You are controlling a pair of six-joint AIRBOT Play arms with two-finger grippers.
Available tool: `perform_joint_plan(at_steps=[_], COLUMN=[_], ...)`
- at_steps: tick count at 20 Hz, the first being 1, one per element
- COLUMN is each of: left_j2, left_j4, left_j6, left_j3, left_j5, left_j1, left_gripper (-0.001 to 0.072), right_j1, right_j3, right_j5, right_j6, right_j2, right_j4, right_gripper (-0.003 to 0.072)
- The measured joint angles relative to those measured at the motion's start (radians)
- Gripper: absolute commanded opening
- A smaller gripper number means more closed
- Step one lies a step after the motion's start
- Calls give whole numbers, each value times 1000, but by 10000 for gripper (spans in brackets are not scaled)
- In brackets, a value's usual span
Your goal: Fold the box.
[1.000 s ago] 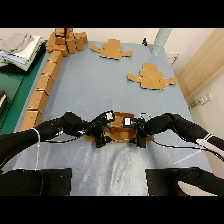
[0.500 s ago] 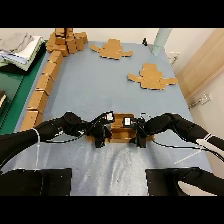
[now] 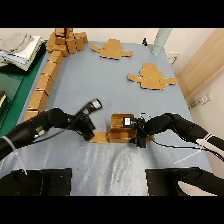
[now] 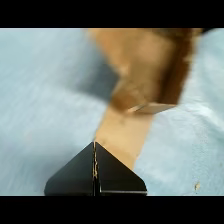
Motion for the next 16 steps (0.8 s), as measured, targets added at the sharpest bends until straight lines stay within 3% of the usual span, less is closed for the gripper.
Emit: perform_joint_plan(at_steps=[3,7,10,16], left_j2=[47,34,-13,-116], left_j4=[162,190,132,-13], left_j6=[-402,-696,-779,-816], left_j3=[-6,-29,-37,-40], left_j5=[-116,-231,-226,-91], left_j1=[125,211,177,24], left_gripper=[15,15,14,14], right_j1=[0,0,0,0], right_j3=[0,0,0,0], right_j5=[0,0,0,0], right_j6=[0,0,0,0], right_j2=[0,0,0,0], right_j4=[0,0,0,0], right_gripper=[513,513,513,512])
